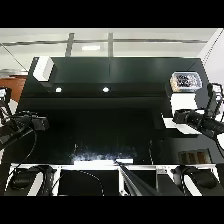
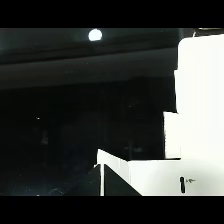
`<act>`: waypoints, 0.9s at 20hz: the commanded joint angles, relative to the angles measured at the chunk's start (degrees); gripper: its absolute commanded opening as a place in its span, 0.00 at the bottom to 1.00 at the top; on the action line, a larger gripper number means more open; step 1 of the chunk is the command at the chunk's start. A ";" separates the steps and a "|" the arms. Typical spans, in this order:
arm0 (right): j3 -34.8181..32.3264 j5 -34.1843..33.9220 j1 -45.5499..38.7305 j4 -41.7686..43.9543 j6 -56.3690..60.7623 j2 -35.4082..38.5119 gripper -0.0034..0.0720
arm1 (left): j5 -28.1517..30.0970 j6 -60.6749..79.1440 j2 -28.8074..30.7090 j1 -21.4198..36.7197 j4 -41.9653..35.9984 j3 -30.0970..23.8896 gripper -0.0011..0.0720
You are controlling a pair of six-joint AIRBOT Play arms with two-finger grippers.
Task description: Fold the box and place the chain.
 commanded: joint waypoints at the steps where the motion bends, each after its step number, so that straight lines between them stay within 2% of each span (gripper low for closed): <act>1: -0.04 0.02 0.04 0.00 0.02 0.04 0.10 | 0.02 0.02 0.02 0.00 0.02 -0.04 0.06; 15: -0.04 0.02 0.04 0.00 0.02 0.04 0.10 | 0.02 0.02 0.02 0.00 0.02 -0.04 0.06; 16: -0.04 0.02 0.04 0.00 0.02 0.04 0.10 | 1.62 0.04 0.00 0.00 0.04 -0.20 0.06; 18: -0.04 -1.81 0.04 -0.02 0.02 0.04 0.10 | 10.99 0.00 -0.09 0.00 0.02 -0.87 0.06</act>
